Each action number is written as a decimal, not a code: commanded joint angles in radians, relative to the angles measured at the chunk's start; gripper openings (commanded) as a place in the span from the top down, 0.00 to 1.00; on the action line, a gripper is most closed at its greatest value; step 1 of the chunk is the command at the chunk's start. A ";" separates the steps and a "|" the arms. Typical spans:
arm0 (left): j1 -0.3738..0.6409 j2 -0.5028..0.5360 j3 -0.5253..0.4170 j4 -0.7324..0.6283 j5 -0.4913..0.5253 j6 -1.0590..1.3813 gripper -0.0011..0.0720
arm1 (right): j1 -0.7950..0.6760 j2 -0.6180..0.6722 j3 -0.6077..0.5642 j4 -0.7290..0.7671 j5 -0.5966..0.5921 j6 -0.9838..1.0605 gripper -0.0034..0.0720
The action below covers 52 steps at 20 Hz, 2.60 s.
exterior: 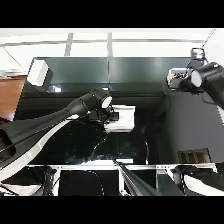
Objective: Fold the box and place the chain.
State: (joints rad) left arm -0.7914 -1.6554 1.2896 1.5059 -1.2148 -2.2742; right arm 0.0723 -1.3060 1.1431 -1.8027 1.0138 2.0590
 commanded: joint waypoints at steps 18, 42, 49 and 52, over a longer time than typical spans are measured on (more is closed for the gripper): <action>0.000 -0.001 0.000 0.000 0.000 0.000 0.95 | -0.251 -0.693 0.679 0.284 0.065 -0.041 0.84; 0.000 -0.001 0.000 0.000 0.001 0.000 0.95 | -0.133 0.172 0.890 0.620 0.565 -0.458 0.94; 0.000 -0.001 0.000 0.000 0.001 0.000 0.95 | 0.055 0.194 0.890 0.628 0.809 -0.470 0.94; 0.000 -0.001 0.000 0.000 0.002 0.000 0.95 | 0.093 0.194 0.890 0.664 0.830 -0.471 0.94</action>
State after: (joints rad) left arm -0.7914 -1.6554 1.2896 1.5059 -1.2137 -2.2745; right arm 0.1200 -1.1156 2.0331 -1.1728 1.7870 1.5898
